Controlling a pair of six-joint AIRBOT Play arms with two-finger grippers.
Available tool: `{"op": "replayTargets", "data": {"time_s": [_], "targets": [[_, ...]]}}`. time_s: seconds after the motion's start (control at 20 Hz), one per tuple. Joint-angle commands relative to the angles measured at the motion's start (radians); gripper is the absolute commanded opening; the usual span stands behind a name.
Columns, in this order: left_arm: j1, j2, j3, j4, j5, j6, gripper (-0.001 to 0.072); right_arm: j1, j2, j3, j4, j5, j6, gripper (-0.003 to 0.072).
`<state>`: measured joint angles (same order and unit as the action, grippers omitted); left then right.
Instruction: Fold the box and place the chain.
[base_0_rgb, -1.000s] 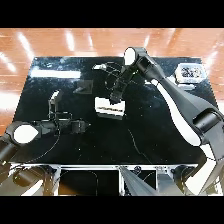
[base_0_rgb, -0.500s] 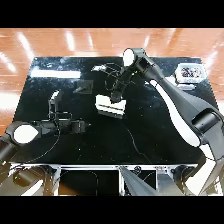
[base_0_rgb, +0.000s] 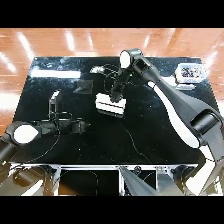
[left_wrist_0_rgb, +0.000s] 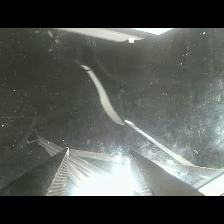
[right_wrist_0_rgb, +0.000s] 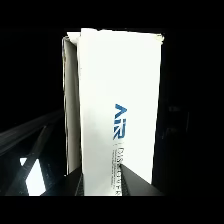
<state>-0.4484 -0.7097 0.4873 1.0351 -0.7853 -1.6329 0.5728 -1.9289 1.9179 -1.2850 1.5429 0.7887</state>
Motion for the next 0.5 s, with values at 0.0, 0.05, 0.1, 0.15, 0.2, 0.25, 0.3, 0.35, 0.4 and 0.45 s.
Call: {"op": "replayTargets", "data": {"time_s": [0.0, 0.05, 0.1, 0.15, 0.2, 0.25, 0.3, 0.35, 0.4, 0.45], "targets": [[0.000, 0.000, 0.001, 0.000, 0.000, 0.003, 0.0490, 0.002, -0.001, 0.000, 0.002, 0.007, 0.005, 0.0197], [0.000, 0.000, 0.001, 0.000, 0.000, 0.004, 0.0489, 0.002, 0.000, 0.000, 0.002, 0.008, 0.005, 0.0197], [0.000, 0.000, 0.001, 0.000, 0.000, 0.004, 0.0489, 0.002, 0.000, 0.000, 0.002, 0.010, 0.005, 0.0198], [0.000, 0.000, 0.001, 0.000, 0.000, 0.004, 0.0489, 0.003, 0.000, 0.000, 0.002, 0.013, 0.005, 0.0217], [0.000, 0.000, 0.001, 0.000, 0.000, 0.004, 0.0489, 0.004, 0.000, 0.000, 0.002, 0.018, 0.005, 0.0215], [0.000, 0.000, 0.001, 0.000, 0.000, 0.004, 0.0490, 0.004, 0.000, 0.000, 0.002, 0.022, 0.005, 0.0215], [0.000, 0.000, 0.001, 0.000, 0.000, 0.004, 0.0490, 0.004, 0.000, 0.000, 0.002, 0.026, 0.005, 0.0215], [0.000, 0.000, 0.001, 0.000, 0.000, 0.004, 0.0490, 0.005, 0.000, 0.000, 0.002, 0.031, 0.005, 0.0215], [0.000, 0.000, 0.001, 0.000, 0.000, 0.004, 0.0490, 0.005, 0.000, 0.000, 0.002, 0.033, 0.005, 0.0215], [0.000, 0.000, 0.001, 0.000, 0.000, 0.004, 0.0489, 0.007, 0.000, 0.000, 0.002, 0.033, 0.005, 0.0215]]}}
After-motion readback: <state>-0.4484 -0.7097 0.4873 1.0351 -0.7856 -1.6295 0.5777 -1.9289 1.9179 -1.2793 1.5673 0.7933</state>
